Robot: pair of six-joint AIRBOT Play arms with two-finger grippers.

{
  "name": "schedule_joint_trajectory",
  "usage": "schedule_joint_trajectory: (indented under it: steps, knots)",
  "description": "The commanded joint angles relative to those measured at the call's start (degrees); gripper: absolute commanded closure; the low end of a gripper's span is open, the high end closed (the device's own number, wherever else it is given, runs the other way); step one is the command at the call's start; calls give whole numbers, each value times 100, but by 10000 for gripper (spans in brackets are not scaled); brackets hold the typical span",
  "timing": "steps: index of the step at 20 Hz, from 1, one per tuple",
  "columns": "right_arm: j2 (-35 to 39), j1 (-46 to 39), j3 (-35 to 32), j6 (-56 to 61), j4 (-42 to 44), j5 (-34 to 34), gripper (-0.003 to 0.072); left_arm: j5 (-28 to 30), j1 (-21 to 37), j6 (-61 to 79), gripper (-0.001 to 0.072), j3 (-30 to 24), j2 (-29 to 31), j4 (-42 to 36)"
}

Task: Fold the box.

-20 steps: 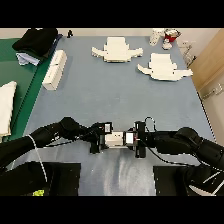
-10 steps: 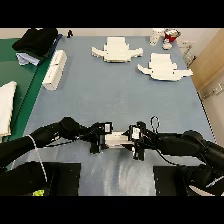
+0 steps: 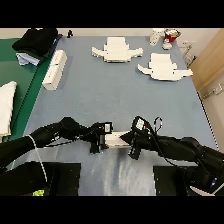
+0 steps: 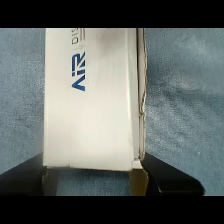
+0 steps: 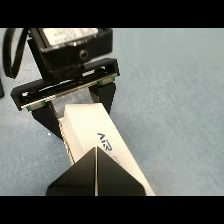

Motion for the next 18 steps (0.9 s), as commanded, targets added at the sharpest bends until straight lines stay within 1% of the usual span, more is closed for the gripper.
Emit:
schedule_joint_trajectory:
  steps: [1,6,10,13,18]
  knots:
    - [-11,341,-348,525,46,643,680,0,2,2,241,2,-2,0]
    - [-173,560,-542,691,42,857,680,0,2,2,241,2,-2,2]
    - [-415,560,-564,695,42,964,680,0,2,2,241,2,-2,0]
    - [-575,560,-566,745,42,960,680,0,2,2,241,2,-2,0]
    - [-605,560,-577,752,39,957,680,0,2,2,241,2,-2,2]
